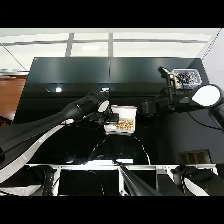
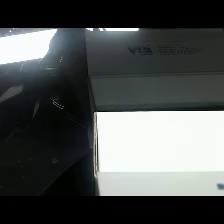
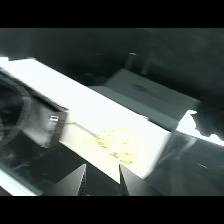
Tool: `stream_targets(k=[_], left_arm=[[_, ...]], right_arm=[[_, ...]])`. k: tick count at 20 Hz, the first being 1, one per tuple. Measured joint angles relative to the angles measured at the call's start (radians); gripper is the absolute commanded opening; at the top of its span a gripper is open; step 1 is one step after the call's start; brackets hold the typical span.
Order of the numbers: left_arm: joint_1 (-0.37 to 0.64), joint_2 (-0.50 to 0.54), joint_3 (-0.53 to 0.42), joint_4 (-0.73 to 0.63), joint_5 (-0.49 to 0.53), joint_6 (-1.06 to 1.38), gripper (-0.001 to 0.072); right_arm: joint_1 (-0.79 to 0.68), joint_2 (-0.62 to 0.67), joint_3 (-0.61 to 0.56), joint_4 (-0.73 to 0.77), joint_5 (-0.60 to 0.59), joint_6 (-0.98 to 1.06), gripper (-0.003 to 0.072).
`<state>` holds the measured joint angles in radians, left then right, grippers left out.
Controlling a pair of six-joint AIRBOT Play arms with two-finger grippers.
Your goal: Fold the box and place the chain.
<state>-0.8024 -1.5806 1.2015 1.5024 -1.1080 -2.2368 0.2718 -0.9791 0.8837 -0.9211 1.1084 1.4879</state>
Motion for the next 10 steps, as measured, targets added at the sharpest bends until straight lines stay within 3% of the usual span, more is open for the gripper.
stream_targets(k=[4,6,7,10], left_arm=[[0.004,-0.004,0.002,-0.003,0.009,-0.011,0.0046],[0.005,-0.006,0.006,-0.003,0.032,-0.023,0.0474],[0.005,-0.004,0.011,-0.003,0.029,-0.037,0.0545],[0.001,0.018,0.032,0.004,0.025,-0.063,0.0544]], right_arm=[[-0.074,0.029,0.0,-0.035,0.05,0.0,0.0247],[-0.086,0.035,0.0,-0.043,0.069,0.0,0.0247],[-0.09,0.036,0.0,-0.046,0.076,0.0,0.0247],[-0.098,0.04,0.0,-0.049,0.089,0.0,0.0247]])
